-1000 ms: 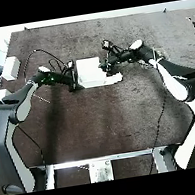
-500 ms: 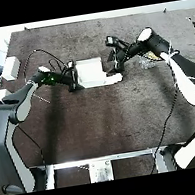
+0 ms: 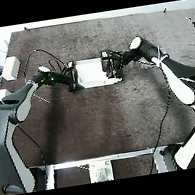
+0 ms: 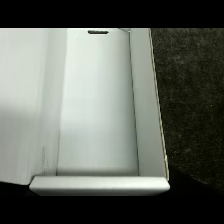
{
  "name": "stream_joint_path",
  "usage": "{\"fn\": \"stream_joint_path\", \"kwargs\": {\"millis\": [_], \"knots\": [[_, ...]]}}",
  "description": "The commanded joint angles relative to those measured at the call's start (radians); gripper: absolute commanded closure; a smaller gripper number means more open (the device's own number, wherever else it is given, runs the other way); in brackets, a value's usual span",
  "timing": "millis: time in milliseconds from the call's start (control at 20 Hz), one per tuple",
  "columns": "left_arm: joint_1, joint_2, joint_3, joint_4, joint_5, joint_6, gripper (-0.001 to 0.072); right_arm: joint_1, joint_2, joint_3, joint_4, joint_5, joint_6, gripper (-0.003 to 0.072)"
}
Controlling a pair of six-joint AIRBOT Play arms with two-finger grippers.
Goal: Fold the box and place the chain.
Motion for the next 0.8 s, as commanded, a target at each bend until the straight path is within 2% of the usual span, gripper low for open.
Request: {"fn": "stream_joint_path", "kwargs": {"millis": [0,100,150,200,250,500,750], "knots": [[0.001,0.0,0.0,0.0,0.0,0.0,0.0292,0.005,-0.018,0.0,0.035,0.047,-0.006,0.0158],[0.001,0.0,0.0,0.0,0.0,0.0,0.0292,0.006,-0.029,0.0,0.04,0.053,-0.002,0.016],[0.001,0.0,0.0,0.0,0.0,0.0,0.0292,0.006,-0.031,0.0,0.047,0.048,-0.002,0.0223],[0.001,0.0,0.0,0.0,0.0,0.0,0.0292,0.007,-0.032,0.0,0.051,0.048,-0.002,0.034],[0.001,0.0,0.0,0.0,0.0,0.0,0.0292,0.008,-0.032,0.0,0.05,0.041,-0.002,0.0354],[0.001,0.0,0.0,0.0,0.0,0.0,0.0292,0.028,-0.032,0.0,0.054,0.03,-0.002,0.0354],[0.001,0.0,0.0,0.0,0.0,0.0,0.0292,0.067,-0.032,0.0,0.054,-0.055,-0.002,0.0354]]}}
